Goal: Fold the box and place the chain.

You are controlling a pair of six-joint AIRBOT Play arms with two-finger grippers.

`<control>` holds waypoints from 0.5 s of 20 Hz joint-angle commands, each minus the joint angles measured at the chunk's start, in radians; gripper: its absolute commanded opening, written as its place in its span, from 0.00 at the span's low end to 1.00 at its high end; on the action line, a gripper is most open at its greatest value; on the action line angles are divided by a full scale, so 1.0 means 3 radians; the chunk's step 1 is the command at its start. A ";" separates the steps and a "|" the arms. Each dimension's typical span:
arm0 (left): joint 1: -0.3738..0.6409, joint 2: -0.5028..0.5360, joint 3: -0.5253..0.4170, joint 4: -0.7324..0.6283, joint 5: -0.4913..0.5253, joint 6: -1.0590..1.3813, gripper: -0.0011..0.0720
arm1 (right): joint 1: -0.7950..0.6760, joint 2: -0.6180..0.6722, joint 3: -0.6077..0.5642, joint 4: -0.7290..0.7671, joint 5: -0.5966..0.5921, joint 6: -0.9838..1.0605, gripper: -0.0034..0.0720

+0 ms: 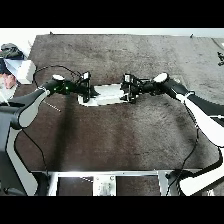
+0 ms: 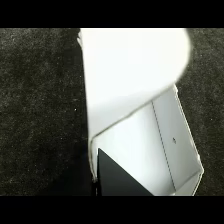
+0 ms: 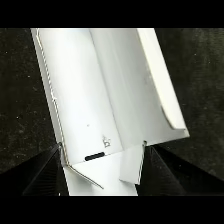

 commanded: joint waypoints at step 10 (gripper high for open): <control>0.0000 0.0003 0.0000 0.0001 0.0000 0.0000 0.03 | -0.0155 -0.0567 0.0716 0.0010 0.0921 -0.0008 0.84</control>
